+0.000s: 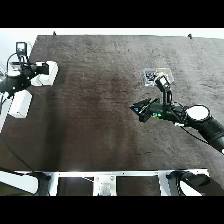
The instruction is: Fold the box and place the chain.
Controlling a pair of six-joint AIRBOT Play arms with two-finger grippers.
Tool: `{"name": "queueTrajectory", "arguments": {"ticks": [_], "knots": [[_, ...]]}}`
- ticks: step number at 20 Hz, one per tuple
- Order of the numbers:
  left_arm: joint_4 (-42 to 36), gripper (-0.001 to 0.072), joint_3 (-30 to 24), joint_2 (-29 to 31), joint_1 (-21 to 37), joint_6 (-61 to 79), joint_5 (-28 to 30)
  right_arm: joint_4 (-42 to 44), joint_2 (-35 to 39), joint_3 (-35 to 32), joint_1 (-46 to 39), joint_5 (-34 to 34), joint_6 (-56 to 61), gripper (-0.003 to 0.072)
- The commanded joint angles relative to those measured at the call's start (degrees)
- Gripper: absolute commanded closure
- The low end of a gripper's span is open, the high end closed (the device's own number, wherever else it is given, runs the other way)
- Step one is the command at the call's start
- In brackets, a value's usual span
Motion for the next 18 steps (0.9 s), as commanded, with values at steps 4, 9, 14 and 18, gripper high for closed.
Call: {"name": "queueTrajectory", "arguments": {"ticks": [4, 9, 14, 18], "knots": [[0.13, 0.0178, 0.07, 9.25, -0.02, -0.35, -14.71, 1.14, 1.57, 0.00, 0.07, 0.11, -0.02, 0.0679], [0.94, 0.0694, -0.83, 21.81, -1.40, 3.69, -23.82, -2.49, 12.22, -0.07, 0.07, -10.80, 0.04, 0.0682], [0.74, 0.0694, -18.34, 44.24, -10.01, 13.53, -3.30, -2.51, 24.33, -5.77, 0.09, -29.77, 0.04, 0.0684], [0.02, 0.0694, -36.57, 57.81, -17.38, 17.16, 6.03, -2.54, 32.61, -16.04, 0.07, -41.72, -0.04, 0.0684]]}}
